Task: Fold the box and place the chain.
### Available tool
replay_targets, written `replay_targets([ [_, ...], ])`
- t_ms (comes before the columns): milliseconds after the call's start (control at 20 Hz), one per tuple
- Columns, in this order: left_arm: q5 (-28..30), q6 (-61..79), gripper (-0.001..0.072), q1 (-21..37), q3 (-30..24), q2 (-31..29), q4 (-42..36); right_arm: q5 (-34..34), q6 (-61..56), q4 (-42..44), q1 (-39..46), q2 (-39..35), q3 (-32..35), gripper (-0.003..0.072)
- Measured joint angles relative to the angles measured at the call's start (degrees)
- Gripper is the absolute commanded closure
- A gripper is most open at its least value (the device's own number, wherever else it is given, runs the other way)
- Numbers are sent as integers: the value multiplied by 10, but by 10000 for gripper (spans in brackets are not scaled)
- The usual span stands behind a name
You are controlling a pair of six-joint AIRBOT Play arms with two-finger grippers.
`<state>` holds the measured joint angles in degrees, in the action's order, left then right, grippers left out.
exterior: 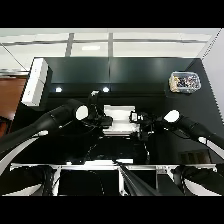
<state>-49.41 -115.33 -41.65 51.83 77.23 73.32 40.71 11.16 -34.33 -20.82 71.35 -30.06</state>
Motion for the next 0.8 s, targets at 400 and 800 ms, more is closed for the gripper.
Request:
replay_targets([
  [400,-118,-68,227,-45,102,81,92,0,0,0,0,0,0,529],
  [800,-153,-137,383,-61,130,107,137,0,0,0,0,0,0,529],
])
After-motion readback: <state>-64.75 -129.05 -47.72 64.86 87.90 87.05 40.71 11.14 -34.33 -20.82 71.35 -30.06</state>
